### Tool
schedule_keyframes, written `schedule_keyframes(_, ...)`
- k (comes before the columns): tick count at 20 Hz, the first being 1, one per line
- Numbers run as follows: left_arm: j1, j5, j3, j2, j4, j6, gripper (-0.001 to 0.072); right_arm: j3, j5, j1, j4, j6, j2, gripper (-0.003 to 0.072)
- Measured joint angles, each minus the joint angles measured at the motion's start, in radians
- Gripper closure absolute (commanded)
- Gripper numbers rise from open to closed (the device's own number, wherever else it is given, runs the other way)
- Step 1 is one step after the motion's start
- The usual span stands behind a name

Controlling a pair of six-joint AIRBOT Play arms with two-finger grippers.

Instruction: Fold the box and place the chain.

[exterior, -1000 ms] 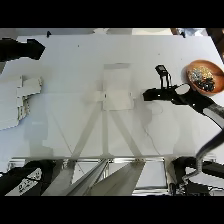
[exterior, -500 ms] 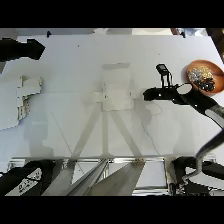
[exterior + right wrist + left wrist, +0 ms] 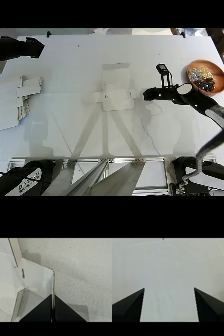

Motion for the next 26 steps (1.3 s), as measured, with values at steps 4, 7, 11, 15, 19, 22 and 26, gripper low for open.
schedule_keyframes(4, 0.003, 0.023, 0.000, 0.000, -0.010, 0.000, 0.0008, 0.000, 0.000, 0.000, 0.000, 0.000, 0.000, 0.0675)
schedule_keyframes(7, 0.003, 0.038, 0.000, -0.006, -0.048, -0.002, 0.0008, 0.000, 0.000, 0.000, 0.000, 0.000, 0.000, 0.0675)
schedule_keyframes(11, -0.016, 0.043, 0.000, -0.067, -0.235, 0.113, 0.0008, 0.000, 0.000, 0.000, 0.000, 0.000, 0.000, 0.0675)
schedule_keyframes(15, -0.084, -0.034, 0.053, -0.229, -0.434, 0.299, 0.0008, 0.000, 0.000, 0.000, 0.000, 0.000, 0.000, 0.0675)
schedule_keyframes(19, -0.161, -0.179, 0.195, -0.471, -0.496, 0.369, 0.0005, 0.000, 0.000, 0.000, 0.000, 0.000, 0.000, 0.0675)
schedule_keyframes(22, -0.211, -0.239, 0.288, -0.626, -0.516, 0.390, 0.0005, 0.000, 0.000, 0.000, 0.000, 0.000, 0.000, 0.0675)
schedule_keyframes(26, -0.270, -0.274, 0.344, -0.740, -0.521, 0.414, 0.0005, 0.000, 0.000, 0.000, 0.000, 0.000, 0.000, 0.0675)
